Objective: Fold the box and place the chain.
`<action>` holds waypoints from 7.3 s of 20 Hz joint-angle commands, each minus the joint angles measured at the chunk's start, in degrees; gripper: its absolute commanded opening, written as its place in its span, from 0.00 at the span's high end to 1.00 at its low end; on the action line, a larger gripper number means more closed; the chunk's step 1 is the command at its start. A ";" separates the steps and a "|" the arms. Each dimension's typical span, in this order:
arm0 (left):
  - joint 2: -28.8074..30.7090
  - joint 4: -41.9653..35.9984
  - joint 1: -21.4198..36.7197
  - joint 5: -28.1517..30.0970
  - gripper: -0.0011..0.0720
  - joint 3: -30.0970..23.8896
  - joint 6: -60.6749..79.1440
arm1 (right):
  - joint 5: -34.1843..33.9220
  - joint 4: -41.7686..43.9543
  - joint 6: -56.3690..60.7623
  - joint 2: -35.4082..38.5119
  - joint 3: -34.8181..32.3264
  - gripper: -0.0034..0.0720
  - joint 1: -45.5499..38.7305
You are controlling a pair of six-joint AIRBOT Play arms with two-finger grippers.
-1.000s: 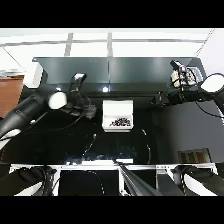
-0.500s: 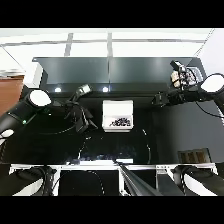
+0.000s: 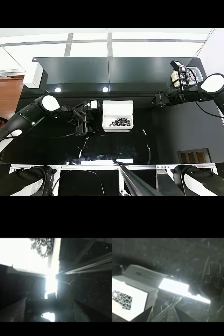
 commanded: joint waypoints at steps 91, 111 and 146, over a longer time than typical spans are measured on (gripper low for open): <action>-14.36 -23.69 -1.11 6.56 0.32 0.70 33.77 | -1.18 11.15 -54.03 -12.20 0.98 0.01 17.09; -14.36 -23.71 -1.11 6.56 0.32 0.70 33.77 | 1.53 11.39 -50.75 -12.22 0.90 0.54 17.09; -14.36 -23.71 -1.11 6.58 0.32 0.70 33.77 | 10.64 39.06 -37.03 -8.24 -13.35 0.95 6.16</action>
